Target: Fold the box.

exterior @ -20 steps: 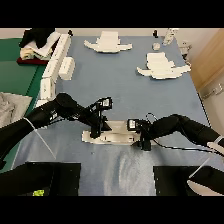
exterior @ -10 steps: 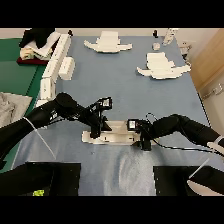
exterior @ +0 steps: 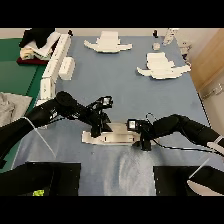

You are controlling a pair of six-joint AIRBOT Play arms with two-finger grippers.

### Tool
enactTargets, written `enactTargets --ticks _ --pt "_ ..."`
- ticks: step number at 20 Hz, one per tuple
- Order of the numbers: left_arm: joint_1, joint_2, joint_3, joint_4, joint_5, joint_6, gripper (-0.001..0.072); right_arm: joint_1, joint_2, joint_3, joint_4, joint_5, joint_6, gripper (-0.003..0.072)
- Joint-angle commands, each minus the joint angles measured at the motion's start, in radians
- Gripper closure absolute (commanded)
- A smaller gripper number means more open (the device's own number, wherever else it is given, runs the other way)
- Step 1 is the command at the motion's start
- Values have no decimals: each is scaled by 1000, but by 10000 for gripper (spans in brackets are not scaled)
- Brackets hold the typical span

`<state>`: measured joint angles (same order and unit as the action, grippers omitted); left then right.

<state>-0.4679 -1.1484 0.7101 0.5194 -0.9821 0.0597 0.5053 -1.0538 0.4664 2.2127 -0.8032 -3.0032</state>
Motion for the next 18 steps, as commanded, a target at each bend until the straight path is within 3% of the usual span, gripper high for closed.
enactTargets --ticks 1,4,5,6,7,9,10,11,12,15,16,18 --pt "2 3 13 15 1 -64 465 0 0 0 0 2 0 169" --pt "11 43 30 179 -41 -246 454 0 0 0 0 2 0 169" --pt "23 69 34 224 -55 -301 392 0 0 0 -1 2 0 169" --pt "42 103 35 260 -61 -370 190 0 0 0 -2 2 0 169" --pt "63 138 36 293 -76 -447 114 0 0 0 -2 2 0 169" --pt "106 224 38 365 -158 -574 118 0 0 0 -2 2 0 169" --pt "121 259 38 393 -201 -660 206 0 0 0 -2 2 0 169" --pt "129 290 38 402 -253 -750 478 0 0 0 -2 2 0 169" --pt "126 312 37 400 -309 -807 697 0 0 0 -2 2 0 169" --pt "49 315 2 291 -312 -1049 697 0 0 0 -2 2 0 169" --pt "-6 302 -20 226 -263 -1091 697 0 0 0 -2 2 0 169" --pt "-132 254 -39 112 -71 -1104 697 0 0 0 -2 2 0 169"
